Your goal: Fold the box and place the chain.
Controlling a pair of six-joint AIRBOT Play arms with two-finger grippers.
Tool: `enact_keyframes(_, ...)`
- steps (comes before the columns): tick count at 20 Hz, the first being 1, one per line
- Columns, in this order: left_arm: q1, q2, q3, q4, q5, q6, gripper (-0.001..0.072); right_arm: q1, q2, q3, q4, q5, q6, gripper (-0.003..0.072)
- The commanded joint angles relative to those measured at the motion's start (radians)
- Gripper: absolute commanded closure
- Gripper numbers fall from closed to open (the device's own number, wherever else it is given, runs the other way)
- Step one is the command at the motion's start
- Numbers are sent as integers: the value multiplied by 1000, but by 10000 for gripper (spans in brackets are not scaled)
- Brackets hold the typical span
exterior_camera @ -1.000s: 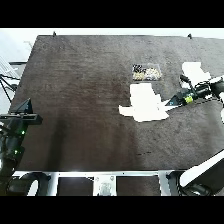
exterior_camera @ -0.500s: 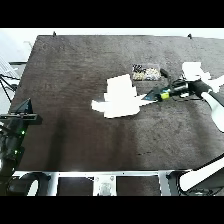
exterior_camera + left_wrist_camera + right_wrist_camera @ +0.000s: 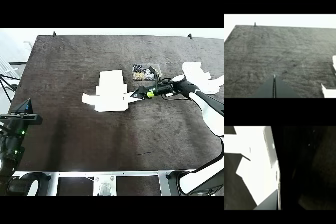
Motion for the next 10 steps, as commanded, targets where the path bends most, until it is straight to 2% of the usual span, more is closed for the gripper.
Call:
enact_keyframes(1, 0, 0, 1, 0, -7, 0, 687, 20, 0, -1, -15, -41, -11, 677)
enact_keyframes(6, 0, 0, 1, 0, -29, 1, 673, 21, 0, -1, -26, -95, -29, 677)
enact_keyframes(8, 0, 0, 1, 0, -57, 1, 138, 23, 0, -1, -27, -103, -30, 677)
enact_keyframes(10, 0, 0, 1, 0, -79, 2, 163, 29, 0, -1, -26, -113, -47, 677)
